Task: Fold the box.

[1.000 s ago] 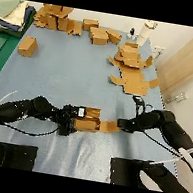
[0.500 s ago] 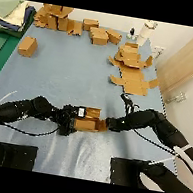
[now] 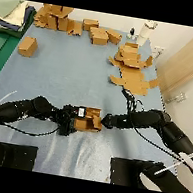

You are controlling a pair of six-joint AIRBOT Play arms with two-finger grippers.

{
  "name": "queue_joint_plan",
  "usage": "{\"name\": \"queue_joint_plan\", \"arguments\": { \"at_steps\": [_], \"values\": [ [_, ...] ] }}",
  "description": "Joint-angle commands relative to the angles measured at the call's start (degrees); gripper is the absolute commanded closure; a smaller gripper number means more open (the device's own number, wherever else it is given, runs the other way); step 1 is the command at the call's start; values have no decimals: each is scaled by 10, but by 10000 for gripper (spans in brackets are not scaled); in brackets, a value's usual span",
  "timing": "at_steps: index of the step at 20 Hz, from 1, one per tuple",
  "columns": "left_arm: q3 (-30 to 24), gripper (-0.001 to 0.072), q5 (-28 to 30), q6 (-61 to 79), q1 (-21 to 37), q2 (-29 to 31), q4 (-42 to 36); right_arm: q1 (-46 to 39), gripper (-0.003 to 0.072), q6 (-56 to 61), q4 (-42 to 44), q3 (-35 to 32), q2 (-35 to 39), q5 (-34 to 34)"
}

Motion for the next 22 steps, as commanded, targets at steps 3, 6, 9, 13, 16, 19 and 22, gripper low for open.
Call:
{"name": "queue_joint_plan", "arguments": {
  "at_steps": [3,6,9,13,16,19,22],
  "values": [
    [0,233,0,0,0,0,0,35,161,0,4,1,-20,7],
    [0,232,0,0,0,0,0,70,162,0,-6,19,-44,13],
    [0,232,0,0,0,0,0,101,168,62,-66,61,-60,8],
    [0,232,0,0,0,0,0,154,175,231,-207,98,-97,-37],
    [0,232,0,0,0,0,0,201,186,289,-247,115,-139,-41],
    [0,232,0,0,0,0,0,241,226,345,-268,145,-180,-50],
    [0,232,0,0,0,0,0,266,248,409,-298,180,-210,-73]
  ]
}}
